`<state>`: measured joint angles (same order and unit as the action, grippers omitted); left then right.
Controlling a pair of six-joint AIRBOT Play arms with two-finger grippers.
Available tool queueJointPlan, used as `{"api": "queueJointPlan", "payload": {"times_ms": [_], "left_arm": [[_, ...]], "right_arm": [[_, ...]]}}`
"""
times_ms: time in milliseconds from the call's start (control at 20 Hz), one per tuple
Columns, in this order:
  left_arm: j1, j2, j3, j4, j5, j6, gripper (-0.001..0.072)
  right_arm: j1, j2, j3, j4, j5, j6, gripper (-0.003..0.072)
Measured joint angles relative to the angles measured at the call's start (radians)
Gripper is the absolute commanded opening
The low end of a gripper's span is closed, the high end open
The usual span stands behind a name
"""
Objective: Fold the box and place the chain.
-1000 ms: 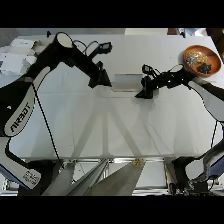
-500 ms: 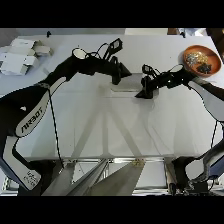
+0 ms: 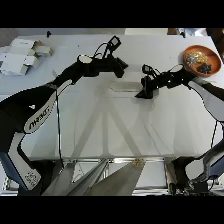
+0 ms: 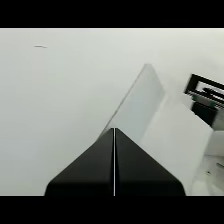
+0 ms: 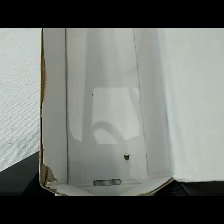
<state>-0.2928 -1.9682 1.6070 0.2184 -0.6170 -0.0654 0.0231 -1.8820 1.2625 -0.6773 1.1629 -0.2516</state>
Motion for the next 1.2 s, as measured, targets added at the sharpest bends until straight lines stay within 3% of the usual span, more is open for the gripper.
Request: {"api": "queueJointPlan", "payload": {"times_ms": [200,400,600,900,1050,1100,1200], "left_arm": [[-0.002,-0.018,0.000,0.044,0.037,-0.088,0.0001],[-0.010,-0.031,0.000,0.249,0.037,-0.267,0.0001],[-0.012,-0.033,0.000,0.366,-0.003,-0.366,0.0002],[0.008,0.038,0.000,0.406,-0.074,-0.406,0.0006],[0.051,0.097,0.000,0.399,-0.165,-0.408,0.0014],[0.069,0.111,0.000,0.397,-0.208,-0.403,0.0069],[0.108,0.134,0.000,0.400,-0.311,-0.370,0.0408]], "right_arm": [[0.000,0.000,0.000,0.000,0.000,0.000,0.0525],[0.000,0.000,0.000,0.000,0.000,0.000,0.0525],[0.000,0.000,0.000,0.000,0.000,0.000,0.0525],[0.000,0.000,0.000,0.000,0.000,0.000,0.0525],[0.000,0.000,0.000,0.000,0.000,0.000,0.0525],[0.000,0.000,0.000,0.000,0.000,0.000,0.0525],[0.000,0.000,0.000,0.000,0.000,0.000,0.0525]]}}
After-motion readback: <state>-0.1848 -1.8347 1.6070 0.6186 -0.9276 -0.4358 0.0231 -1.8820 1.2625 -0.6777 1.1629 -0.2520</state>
